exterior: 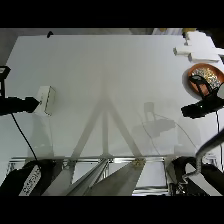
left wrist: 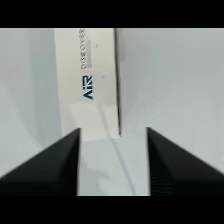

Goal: Fold the box and place the chain.

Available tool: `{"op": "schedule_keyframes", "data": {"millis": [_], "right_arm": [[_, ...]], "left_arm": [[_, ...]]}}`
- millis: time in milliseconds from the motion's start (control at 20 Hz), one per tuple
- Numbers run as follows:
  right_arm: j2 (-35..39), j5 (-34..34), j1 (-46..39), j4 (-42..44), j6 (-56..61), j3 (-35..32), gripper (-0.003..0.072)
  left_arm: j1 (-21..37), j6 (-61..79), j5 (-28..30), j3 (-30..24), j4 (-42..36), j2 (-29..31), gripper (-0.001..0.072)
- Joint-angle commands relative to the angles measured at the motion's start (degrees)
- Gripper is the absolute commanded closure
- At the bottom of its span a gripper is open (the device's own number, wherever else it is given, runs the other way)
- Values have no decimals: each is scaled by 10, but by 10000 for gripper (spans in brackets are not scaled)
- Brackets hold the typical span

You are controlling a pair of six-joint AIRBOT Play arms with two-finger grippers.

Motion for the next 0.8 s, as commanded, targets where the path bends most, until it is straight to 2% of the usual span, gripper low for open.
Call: {"op": "schedule_keyframes", "data": {"millis": [0, 150, 550, 750], "right_arm": [[0, 0, 0, 0, 0, 0, 675], [0, 0, 0, 0, 0, 0, 675], [0, 0, 0, 0, 0, 0, 675], [0, 0, 0, 0, 0, 0, 675]], "left_arm": [[-25, 0, -48, 0, 0, 89, 398], [-28, -5, -97, 0, 0, 117, 399], [-28, -17, -94, 0, 0, 119, 395], [-28, -17, -89, 0, 0, 119, 366]]}}
